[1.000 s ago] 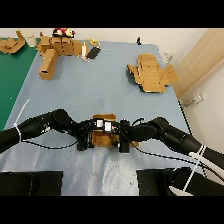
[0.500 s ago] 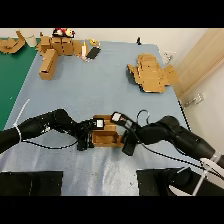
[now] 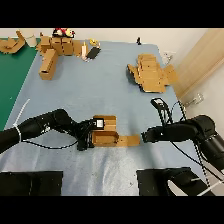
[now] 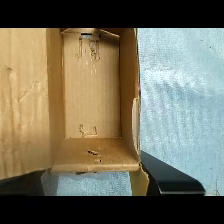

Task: Fold the box.

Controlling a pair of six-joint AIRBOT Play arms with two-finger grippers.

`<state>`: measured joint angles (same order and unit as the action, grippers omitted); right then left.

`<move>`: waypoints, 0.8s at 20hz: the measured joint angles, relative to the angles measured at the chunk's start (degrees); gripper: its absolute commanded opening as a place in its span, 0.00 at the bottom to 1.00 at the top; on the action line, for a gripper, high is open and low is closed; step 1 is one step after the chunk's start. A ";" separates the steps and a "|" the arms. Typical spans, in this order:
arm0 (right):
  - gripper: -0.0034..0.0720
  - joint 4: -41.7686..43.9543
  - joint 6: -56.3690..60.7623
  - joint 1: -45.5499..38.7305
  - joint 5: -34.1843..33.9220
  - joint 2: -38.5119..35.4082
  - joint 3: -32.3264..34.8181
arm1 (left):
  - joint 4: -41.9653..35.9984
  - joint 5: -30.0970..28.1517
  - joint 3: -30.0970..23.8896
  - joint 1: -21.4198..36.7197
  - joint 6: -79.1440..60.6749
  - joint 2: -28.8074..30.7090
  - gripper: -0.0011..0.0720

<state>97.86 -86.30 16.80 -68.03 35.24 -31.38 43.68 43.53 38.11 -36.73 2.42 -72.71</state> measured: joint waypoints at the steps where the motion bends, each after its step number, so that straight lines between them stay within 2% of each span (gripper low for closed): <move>1: 0.05 1.44 0.07 -1.73 0.17 0.55 0.94 | 0.00 0.00 0.00 0.00 0.00 0.00 0.60; 7: 0.05 8.13 -1.03 -5.49 7.41 7.28 6.32 | 0.02 0.00 0.00 0.00 -0.02 0.00 0.60; 12: 0.05 16.37 -6.03 -5.97 12.31 14.05 7.50 | 0.02 0.00 0.00 0.00 -0.02 0.00 0.60; 16: 0.05 22.38 -9.77 -5.18 14.05 16.48 7.96 | 0.04 0.00 0.00 0.00 -0.02 0.00 0.59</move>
<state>120.25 -96.07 11.62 -53.98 51.72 -23.42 43.72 43.53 38.11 -36.73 2.39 -72.71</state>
